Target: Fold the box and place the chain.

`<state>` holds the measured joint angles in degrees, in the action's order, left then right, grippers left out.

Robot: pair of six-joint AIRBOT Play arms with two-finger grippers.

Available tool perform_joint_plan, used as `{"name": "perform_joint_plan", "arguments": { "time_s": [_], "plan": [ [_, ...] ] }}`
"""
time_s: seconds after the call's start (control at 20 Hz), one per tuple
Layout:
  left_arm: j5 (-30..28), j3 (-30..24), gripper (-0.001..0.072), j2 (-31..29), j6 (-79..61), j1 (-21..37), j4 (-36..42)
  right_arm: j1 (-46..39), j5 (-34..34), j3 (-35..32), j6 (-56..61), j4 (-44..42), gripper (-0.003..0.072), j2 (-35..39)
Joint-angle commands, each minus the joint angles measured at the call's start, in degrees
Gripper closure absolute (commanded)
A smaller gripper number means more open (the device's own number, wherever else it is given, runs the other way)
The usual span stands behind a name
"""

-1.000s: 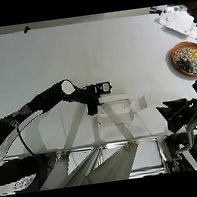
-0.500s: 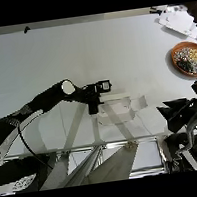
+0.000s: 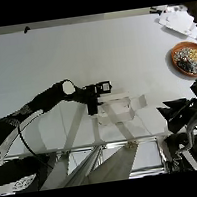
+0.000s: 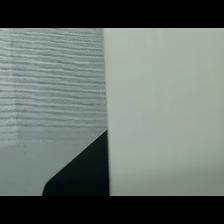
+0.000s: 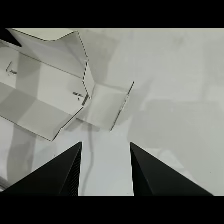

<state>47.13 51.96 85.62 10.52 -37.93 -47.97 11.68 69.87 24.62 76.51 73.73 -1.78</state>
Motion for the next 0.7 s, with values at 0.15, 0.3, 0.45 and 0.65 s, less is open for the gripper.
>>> {"name": "perform_joint_plan", "arguments": {
  "time_s": [0.15,0.3,0.45,0.65],
  "plan": [
    [0.74,-0.04,0.0702,-0.11,0.02,-0.02,-0.74,-0.02,0.02,0.0,-0.11,0.0,0.0342,-0.04],
    [2.03,0.02,0.0705,-0.17,0.11,-0.02,-1.6,-0.02,0.0,0.0,-0.11,0.0,0.0342,-0.04],
    [3.19,0.59,0.0706,-0.17,4.96,-0.02,-6.56,-0.02,-0.02,0.0,-0.09,0.0,0.0342,-0.02],
    [5.49,4.2,0.0706,-0.17,12.26,-0.02,-14.34,-0.02,-0.02,0.0,-0.11,0.0,0.0342,-0.04]
  ]
}}
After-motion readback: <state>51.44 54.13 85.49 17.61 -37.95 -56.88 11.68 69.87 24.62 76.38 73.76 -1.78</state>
